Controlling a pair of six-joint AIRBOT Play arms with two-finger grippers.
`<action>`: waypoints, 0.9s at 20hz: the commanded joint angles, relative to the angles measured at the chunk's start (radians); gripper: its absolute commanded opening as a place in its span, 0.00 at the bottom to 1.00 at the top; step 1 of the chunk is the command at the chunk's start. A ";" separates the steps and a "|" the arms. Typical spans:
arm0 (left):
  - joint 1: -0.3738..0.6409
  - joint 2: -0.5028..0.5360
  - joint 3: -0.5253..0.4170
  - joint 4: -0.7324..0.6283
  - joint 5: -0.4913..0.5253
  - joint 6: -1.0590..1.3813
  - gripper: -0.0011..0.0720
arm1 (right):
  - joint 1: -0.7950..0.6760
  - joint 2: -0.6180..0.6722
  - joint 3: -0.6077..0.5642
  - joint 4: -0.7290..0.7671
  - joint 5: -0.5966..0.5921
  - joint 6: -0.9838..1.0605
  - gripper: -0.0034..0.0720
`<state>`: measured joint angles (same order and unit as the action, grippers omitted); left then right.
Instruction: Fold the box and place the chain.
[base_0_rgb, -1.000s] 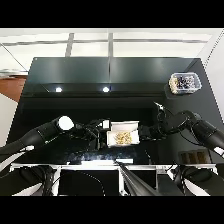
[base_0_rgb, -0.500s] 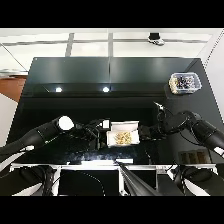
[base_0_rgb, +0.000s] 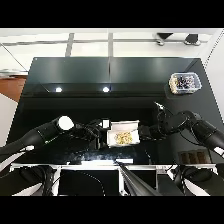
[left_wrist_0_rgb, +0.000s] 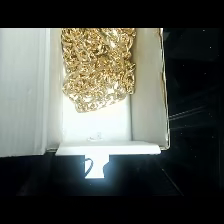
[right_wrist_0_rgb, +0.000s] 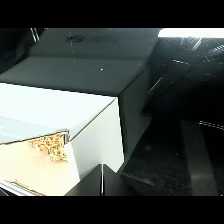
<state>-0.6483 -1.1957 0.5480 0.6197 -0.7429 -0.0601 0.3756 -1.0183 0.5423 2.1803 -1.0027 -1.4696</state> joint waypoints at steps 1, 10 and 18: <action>0.000 -0.001 0.000 0.019 -0.002 0.000 0.97 | 0.001 0.000 0.000 0.002 -0.001 0.001 0.07; -0.041 -0.001 0.000 0.027 0.007 0.000 0.98 | 0.001 0.000 0.000 0.003 -0.001 0.001 0.07; -0.043 -0.001 0.000 0.026 0.047 -0.053 0.98 | 0.001 0.000 0.000 0.004 -0.001 0.001 0.07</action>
<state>-0.6907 -1.1957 0.5480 0.6476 -0.7071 -0.1032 0.3756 -1.0180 0.5423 2.1826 -1.0039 -1.4693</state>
